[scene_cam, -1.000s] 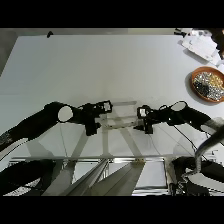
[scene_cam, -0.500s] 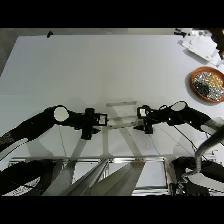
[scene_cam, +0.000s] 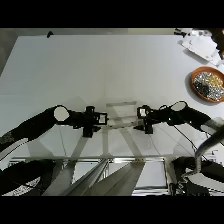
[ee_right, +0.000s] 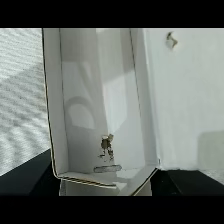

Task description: Fold the box and place the chain.

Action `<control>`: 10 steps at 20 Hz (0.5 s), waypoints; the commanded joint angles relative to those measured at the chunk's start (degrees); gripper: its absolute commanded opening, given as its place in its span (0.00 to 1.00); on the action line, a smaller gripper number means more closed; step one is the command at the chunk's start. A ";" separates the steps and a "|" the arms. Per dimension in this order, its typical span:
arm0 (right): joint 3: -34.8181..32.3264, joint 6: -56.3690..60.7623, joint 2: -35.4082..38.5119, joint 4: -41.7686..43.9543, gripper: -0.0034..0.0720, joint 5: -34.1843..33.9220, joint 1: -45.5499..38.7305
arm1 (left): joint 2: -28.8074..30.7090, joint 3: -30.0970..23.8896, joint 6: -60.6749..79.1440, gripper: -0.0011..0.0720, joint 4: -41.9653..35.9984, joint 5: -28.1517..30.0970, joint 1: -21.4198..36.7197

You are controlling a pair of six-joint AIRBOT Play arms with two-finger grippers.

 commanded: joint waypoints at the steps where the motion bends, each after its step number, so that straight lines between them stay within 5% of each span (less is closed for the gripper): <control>1: 0.02 0.02 -0.02 0.00 0.65 0.02 -0.02 | -1.36 -0.02 -2.16 0.48 -0.42 0.22 -0.17; 9: 0.02 0.02 -0.02 0.00 0.65 0.02 -0.02 | -1.51 -0.02 -0.74 0.46 -3.34 5.42 -3.93; 10: 0.02 0.00 -0.02 0.00 0.65 0.02 -0.02 | -1.51 0.00 -0.72 0.37 -3.74 5.09 -4.24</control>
